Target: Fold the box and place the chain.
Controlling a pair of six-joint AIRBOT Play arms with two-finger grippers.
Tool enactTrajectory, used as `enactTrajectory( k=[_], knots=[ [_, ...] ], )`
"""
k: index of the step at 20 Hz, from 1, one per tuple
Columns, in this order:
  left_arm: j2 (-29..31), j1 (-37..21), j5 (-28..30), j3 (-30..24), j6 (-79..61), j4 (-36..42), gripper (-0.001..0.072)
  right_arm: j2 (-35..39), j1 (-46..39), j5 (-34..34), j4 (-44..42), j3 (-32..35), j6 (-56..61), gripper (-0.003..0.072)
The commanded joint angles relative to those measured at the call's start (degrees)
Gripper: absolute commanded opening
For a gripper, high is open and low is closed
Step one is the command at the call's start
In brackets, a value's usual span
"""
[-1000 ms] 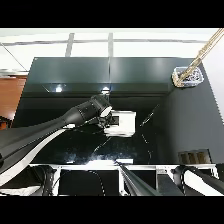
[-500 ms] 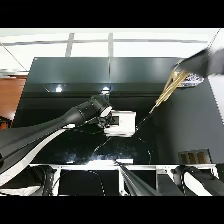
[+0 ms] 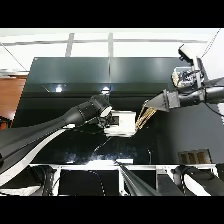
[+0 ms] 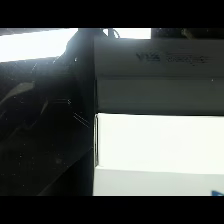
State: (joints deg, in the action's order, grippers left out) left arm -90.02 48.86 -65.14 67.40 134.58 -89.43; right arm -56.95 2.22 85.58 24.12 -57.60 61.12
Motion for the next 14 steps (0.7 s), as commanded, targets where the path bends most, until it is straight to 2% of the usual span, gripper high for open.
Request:
enactTrajectory(
  k=[1,10,14],
  knots=[
    [0.0,0.0,0.0,0.0,0.0,0.0,0.0029,-0.1,3.3,-2.6,-0.7,2.4,-0.2,0.0002],
    [0.0,0.0,-0.1,0.0,0.0,0.0,0.0029,-1.3,12.0,-20.7,0.6,10.3,-0.2,0.0004],
    [0.0,0.0,-0.1,0.0,0.0,0.0,0.0029,-3.8,13.6,-23.7,2.2,12.0,-0.1,0.0008]
  ],
)
